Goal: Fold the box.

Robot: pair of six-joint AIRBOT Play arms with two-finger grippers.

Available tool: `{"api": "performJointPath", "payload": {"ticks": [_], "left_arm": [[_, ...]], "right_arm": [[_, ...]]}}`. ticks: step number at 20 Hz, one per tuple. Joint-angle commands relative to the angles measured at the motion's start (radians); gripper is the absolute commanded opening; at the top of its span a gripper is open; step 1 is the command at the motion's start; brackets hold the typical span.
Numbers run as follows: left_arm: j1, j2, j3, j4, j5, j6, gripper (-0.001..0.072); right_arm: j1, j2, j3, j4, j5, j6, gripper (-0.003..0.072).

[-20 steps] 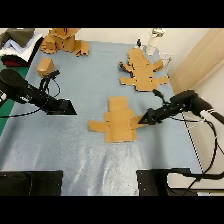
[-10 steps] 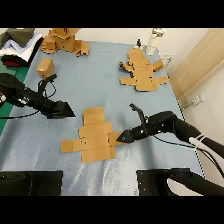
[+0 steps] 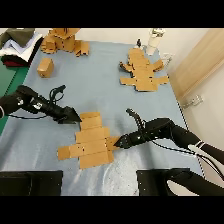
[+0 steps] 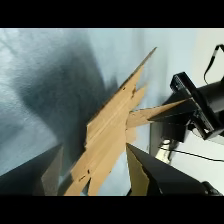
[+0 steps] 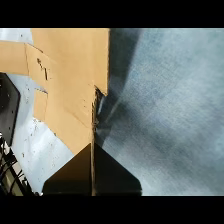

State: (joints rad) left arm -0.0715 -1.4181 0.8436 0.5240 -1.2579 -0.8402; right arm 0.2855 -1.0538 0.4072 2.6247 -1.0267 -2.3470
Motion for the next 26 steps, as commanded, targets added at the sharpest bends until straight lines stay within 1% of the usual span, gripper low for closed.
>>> {"api": "performJointPath", "payload": {"ticks": [1,4,7,8,9,10,14,17,22,23,24,26], "left_arm": [[-0.039,-0.06,-0.001,-0.092,-0.043,0.109,0.0566],[-0.085,-0.098,0.0,-0.099,-0.044,0.138,0.0565],[-0.09,-0.108,0.001,-0.132,-0.043,0.182,0.0563],[-0.089,-0.108,0.001,-0.143,-0.044,0.202,0.0469],[-0.09,-0.108,0.001,-0.142,-0.045,0.205,0.0355],[-0.091,-0.109,0.001,-0.141,-0.052,0.21,0.0343],[-0.091,-0.128,0.001,-0.143,-0.087,0.232,0.0343],[-0.091,-0.145,0.001,-0.144,-0.088,0.249,0.0342],[-0.091,-0.145,0.001,-0.148,-0.088,0.258,0.0331],[-0.091,-0.145,0.001,-0.145,-0.089,0.267,0.0181],[-0.091,-0.145,0.001,-0.143,-0.088,0.269,0.0166],[-0.091,-0.145,0.001,-0.143,-0.088,0.277,0.0165]], "right_arm": [[0.003,0.002,-0.002,0.001,0.008,-0.003,0.0001],[0.003,0.002,-0.002,0.001,0.008,-0.002,0.0001],[0.003,0.002,-0.002,0.001,0.007,-0.002,0.0001],[0.003,0.001,-0.002,0.001,0.007,-0.002,0.0001],[0.003,0.001,-0.002,0.001,0.007,-0.002,0.0001],[0.003,0.001,-0.002,0.001,0.006,-0.002,0.0001],[0.003,0.001,-0.002,0.001,0.006,-0.002,0.0001],[0.003,0.001,-0.002,0.0,0.006,-0.002,0.0001],[0.003,0.001,-0.002,0.001,0.006,-0.002,0.0001],[0.003,0.001,-0.002,0.001,0.006,-0.002,0.0001],[0.003,0.001,-0.002,0.001,0.006,-0.002,0.0001],[0.003,0.001,-0.002,0.001,0.006,-0.002,0.0001]]}}
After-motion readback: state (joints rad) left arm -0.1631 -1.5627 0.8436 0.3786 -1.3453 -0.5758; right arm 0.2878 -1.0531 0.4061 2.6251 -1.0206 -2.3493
